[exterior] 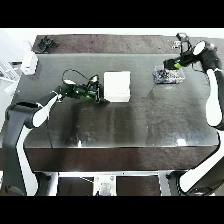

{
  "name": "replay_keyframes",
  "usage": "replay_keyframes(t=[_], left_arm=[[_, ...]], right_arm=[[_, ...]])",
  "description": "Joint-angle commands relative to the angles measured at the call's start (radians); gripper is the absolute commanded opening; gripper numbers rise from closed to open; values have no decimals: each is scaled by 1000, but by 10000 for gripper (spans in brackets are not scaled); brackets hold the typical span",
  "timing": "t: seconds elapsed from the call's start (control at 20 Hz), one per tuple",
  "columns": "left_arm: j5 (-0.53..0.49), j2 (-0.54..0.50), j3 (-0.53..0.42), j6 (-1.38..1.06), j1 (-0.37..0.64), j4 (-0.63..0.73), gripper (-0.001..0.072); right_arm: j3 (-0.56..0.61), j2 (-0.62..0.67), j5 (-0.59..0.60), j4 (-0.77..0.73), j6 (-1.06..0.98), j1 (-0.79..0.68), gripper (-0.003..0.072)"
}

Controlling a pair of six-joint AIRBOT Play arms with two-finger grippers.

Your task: Fold the box and place the chain.

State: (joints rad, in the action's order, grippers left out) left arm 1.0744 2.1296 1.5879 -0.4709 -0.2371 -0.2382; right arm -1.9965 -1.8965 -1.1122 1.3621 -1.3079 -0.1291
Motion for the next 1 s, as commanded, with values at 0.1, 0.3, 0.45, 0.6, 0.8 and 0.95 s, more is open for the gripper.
replay_keyframes(t=[0.1,0.3,0.45,0.6,0.8,0.95], left_arm=[[0,0,1,0,-1,0,477],[0,0,1,0,-1,0,477],[0,0,1,0,-1,0,477],[0,0,1,0,-1,0,477],[0,0,1,0,-1,0,477],[0,0,1,0,-1,0,477]], right_arm=[[-2,217,-61,0,11,48,7],[-2,362,-97,2,27,108,7],[6,388,-97,18,33,134,9],[88,333,-64,58,7,94,12],[162,161,22,60,8,0,483],[156,28,24,59,21,-25,485]])
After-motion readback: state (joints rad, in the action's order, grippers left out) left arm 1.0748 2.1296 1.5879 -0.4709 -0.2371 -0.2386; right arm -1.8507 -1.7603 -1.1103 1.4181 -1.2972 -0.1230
